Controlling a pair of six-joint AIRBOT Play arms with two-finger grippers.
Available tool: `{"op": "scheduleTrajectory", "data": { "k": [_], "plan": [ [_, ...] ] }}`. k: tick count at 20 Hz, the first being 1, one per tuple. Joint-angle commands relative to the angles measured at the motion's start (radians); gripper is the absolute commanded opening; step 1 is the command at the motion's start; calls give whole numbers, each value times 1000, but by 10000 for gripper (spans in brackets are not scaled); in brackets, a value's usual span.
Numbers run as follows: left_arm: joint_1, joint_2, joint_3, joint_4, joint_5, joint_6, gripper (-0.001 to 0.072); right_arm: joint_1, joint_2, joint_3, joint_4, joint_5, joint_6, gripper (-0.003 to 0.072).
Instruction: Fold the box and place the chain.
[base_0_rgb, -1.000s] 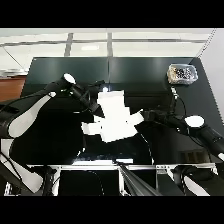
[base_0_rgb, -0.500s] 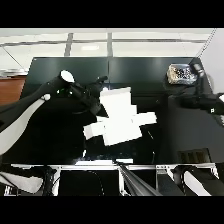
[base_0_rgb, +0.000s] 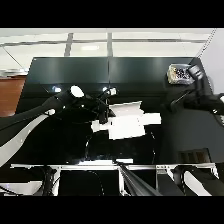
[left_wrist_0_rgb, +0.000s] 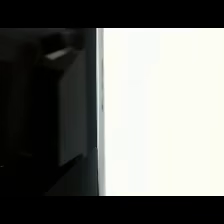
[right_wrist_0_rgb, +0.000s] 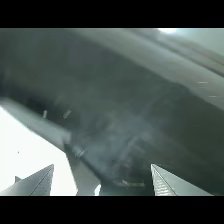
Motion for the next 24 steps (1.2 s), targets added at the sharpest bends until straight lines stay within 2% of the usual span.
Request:
{"op": "scheduleTrajectory", "data": {
  "k": [1, 7, 10, 13, 17, 24],
  "plan": [
    [-10, 1, -6, 111, 22, 56, 27, 119, -1, -112, -7, -18, -260, 713],
    [-10, -6, -6, 114, 29, 52, 27, 360, -2, -209, -14, -190, -336, 713],
    [-10, -16, -6, 114, 18, 48, 28, 435, -8, -219, -34, -193, -389, 713],
    [-10, -23, -6, 114, 22, 48, 28, 492, -16, -219, -116, -185, -391, 713],
    [-10, -23, -6, 114, 22, 48, 28, 569, -57, -219, -129, -183, -404, 714],
    [-10, -23, -6, 114, 22, 48, 28, 592, -89, -218, -198, -156, -406, 713]
  ]
}}
